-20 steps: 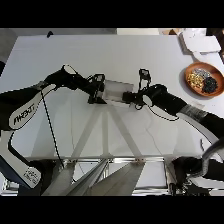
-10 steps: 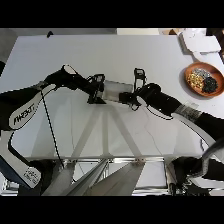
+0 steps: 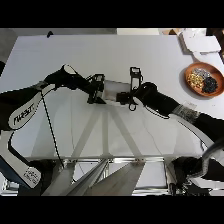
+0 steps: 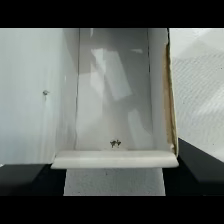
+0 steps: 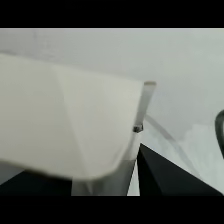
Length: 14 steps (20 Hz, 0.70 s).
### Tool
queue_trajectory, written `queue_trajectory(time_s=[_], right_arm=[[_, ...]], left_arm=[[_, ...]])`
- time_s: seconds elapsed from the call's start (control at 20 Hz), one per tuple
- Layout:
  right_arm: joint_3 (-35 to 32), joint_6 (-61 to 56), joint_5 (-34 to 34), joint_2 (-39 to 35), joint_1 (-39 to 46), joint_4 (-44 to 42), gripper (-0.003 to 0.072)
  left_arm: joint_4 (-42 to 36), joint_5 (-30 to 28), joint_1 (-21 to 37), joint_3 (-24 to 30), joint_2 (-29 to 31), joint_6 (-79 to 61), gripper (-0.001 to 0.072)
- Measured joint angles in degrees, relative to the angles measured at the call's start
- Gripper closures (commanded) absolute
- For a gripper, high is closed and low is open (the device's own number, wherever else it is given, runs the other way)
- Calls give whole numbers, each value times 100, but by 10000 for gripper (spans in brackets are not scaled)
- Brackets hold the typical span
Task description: Fold the box and place the chain.
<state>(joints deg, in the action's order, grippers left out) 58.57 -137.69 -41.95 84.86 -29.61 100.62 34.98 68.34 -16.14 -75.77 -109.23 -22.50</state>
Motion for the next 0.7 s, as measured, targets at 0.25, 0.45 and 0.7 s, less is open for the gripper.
queue_trajectory(time_s=[0.25,0.45,0.7], right_arm=[[4,-2,-170,0,-35,339,529],[4,-13,-177,0,-37,474,275],[4,-31,-114,0,-39,514,293]], left_arm=[[-2,4,0,0,0,0,365],[-4,4,0,0,0,2,365],[-2,4,0,0,0,0,365]])
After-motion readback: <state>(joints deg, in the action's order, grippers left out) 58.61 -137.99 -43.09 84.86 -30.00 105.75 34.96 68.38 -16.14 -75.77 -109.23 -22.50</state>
